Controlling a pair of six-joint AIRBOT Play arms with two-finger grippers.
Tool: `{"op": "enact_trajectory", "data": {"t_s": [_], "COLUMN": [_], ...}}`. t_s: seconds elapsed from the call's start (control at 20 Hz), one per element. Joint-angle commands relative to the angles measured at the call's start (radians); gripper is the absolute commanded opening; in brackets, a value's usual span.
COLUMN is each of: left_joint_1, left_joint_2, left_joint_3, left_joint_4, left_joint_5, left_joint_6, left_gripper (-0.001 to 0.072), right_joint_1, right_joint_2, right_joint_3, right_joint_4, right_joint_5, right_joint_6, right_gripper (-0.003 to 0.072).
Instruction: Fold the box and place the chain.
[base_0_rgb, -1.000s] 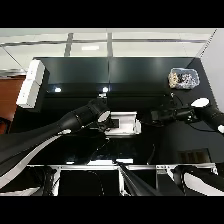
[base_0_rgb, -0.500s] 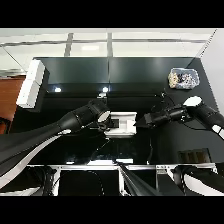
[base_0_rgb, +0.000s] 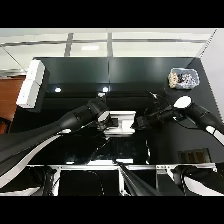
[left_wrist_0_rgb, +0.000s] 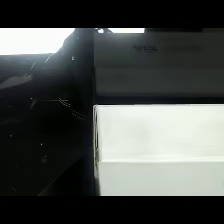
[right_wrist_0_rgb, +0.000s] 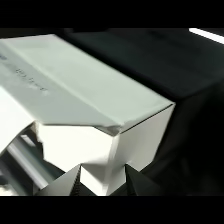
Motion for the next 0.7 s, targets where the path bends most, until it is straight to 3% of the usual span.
{"op": "enact_trajectory", "data": {"t_s": [0.0, 0.25, 0.65], "left_joint_1": [0.000, 0.000, 0.000], "left_joint_2": [0.000, 0.000, 0.000], "left_joint_3": [0.001, 0.001, 0.001], "left_joint_4": [-0.003, -0.002, -0.002], "left_joint_5": [0.002, 0.006, 0.006], "left_joint_6": [0.003, 0.003, 0.003], "left_gripper": [0.0027, 0.0027, 0.0027], "right_joint_1": [0.092, 0.272, 0.444], "right_joint_2": [-0.001, -0.003, -0.104], "right_joint_3": [0.055, 0.158, 0.224], "right_joint_4": [-0.178, -0.561, -0.838], "right_joint_5": [-0.097, -0.118, -0.040], "right_joint_6": [0.187, 0.597, 0.989], "right_gripper": [0.0303, 0.0304, 0.0303]}}
